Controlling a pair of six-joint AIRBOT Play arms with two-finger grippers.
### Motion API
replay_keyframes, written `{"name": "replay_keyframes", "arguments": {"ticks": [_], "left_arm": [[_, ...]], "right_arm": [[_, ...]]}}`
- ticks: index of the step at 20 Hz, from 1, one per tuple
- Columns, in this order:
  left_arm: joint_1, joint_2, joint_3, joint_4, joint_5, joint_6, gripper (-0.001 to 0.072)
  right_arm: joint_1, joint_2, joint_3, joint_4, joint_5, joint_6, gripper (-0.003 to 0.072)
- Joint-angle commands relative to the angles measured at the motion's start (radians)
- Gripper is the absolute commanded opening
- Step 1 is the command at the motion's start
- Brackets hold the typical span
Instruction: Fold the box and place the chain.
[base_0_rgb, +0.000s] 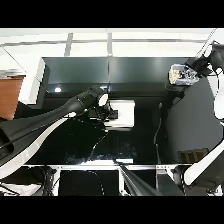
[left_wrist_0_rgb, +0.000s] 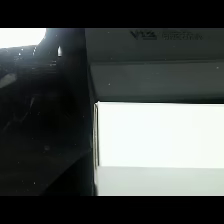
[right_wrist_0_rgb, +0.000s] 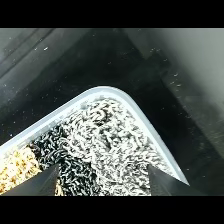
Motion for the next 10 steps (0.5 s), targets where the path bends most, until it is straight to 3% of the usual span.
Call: {"name": "replay_keyframes", "arguments": {"ticks": [1, 7, 8, 10], "left_arm": [[-0.001, -0.001, 0.001, 0.0, -0.011, 0.0, 0.0024], [-0.001, -0.001, 0.001, 0.0, -0.025, 0.0, 0.0024], [-0.001, -0.001, 0.001, 0.0, -0.025, 0.0, 0.0024], [-0.001, -0.001, 0.001, 0.0, -0.025, 0.0, 0.0023]], "right_arm": [[-0.005, -0.012, 0.0, 0.014, -0.007, 0.002, 0.057], [-0.003, -0.033, 0.0, 0.018, 0.015, -0.07, 0.0557], [-0.004, -0.034, 0.0, 0.003, 0.015, -0.07, 0.0522], [-0.011, -0.034, 0.001, -0.001, 0.036, -0.089, 0.0187]]}}
